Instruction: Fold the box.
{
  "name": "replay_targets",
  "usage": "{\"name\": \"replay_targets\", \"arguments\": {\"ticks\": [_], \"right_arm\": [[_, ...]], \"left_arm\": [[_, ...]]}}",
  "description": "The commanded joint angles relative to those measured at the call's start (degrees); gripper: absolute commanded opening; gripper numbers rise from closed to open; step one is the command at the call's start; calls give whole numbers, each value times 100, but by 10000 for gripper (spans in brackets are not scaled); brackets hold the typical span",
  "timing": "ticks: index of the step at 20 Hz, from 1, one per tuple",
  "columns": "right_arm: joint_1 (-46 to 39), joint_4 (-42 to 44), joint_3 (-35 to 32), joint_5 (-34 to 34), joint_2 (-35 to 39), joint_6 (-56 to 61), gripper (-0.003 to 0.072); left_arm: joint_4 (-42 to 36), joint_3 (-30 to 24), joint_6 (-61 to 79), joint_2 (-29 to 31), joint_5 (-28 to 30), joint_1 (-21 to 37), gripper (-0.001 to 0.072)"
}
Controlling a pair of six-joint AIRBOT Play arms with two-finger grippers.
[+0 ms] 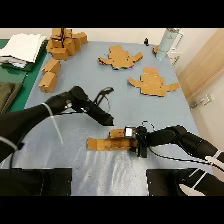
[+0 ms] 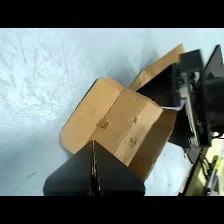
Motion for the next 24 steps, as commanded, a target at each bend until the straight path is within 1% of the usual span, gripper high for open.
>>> {"name": "replay_targets", "arguments": {"ticks": [1,3,5,8,10,12,13,14,15,17,19,23,24], "right_arm": [[2,2,-2,0,2,2,502],[2,2,-2,0,4,2,502],[2,2,-2,0,2,2,502],[2,2,-2,0,2,2,502],[2,2,-2,0,2,2,502],[2,2,-2,2,2,4,502],[2,2,-2,0,2,2,502],[2,0,-2,0,2,2,502],[2,0,-2,0,2,2,502],[2,0,-2,0,2,2,502],[2,2,-2,2,2,2,502],[2,0,-2,0,2,4,502],[2,2,-2,0,2,2,502]], "left_arm": [[7,-372,1565,820,-114,341,13],[4,-861,2153,1283,164,343,13],[9,-1290,2627,1604,400,219,13],[59,-1650,3261,1921,518,-160,12],[302,-1871,3674,2116,925,-525,13],[94,-2234,4868,2157,1038,-358,17],[94,-2426,5178,2153,1123,-280,142],[87,-2566,5331,2151,1226,-225,571],[90,-2671,5340,2146,1416,-221,705],[79,-2747,5340,2122,1497,-232,705],[-162,-2743,5379,2000,1550,-321,705],[-632,-2671,5661,1593,1668,-684,704],[-713,-2632,5659,1526,1698,-774,683]]}}
